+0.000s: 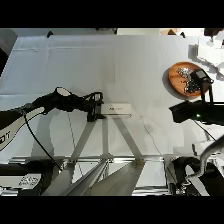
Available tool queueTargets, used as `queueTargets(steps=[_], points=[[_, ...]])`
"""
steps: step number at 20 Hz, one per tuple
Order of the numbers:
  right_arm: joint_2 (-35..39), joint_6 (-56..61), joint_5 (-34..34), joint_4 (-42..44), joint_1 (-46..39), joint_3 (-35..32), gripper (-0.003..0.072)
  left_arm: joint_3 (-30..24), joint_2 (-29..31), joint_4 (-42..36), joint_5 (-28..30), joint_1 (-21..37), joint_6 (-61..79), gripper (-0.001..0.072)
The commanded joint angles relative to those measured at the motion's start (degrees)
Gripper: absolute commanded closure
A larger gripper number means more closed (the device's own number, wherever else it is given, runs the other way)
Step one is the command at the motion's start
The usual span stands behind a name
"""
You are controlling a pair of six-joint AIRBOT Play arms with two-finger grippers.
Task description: Fold the box and place the chain.
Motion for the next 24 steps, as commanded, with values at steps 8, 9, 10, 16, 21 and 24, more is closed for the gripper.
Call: queueTargets(steps=[8, 9, 10, 16, 21, 24], points=[[0.6, 18.4, -14.5, -16.7, -0.2, 0.0, 0.0672, 0.0, 0.0, -0.2, 1.4, 0.0, -0.5, 0.0504], [0.6, 18.4, -14.7, -16.7, -0.2, 0.0, 0.0672, 0.0, 0.0, -0.2, 2.5, 0.0, -1.3, 0.0504], [0.6, 18.4, -14.7, -16.7, -0.2, 0.0, 0.0672, 0.0, 0.0, -0.2, 2.9, 0.0, -2.0, 0.0504], [0.6, 18.4, -14.6, -16.6, -0.2, 0.0, 0.0672, 0.0, 6.4, 2.2, 2.8, 0.2, -8.4, 0.0705], [0.6, 18.4, -14.5, -16.0, -0.2, 0.0, 0.0673, 0.0, 23.6, 26.3, 4.0, 0.2, -38.3, 0.0701], [0.6, 18.4, -14.4, -15.3, -0.2, 0.0, 0.0673, 0.0, 31.6, 50.6, 0.1, 0.2, -62.4, 0.0702]])
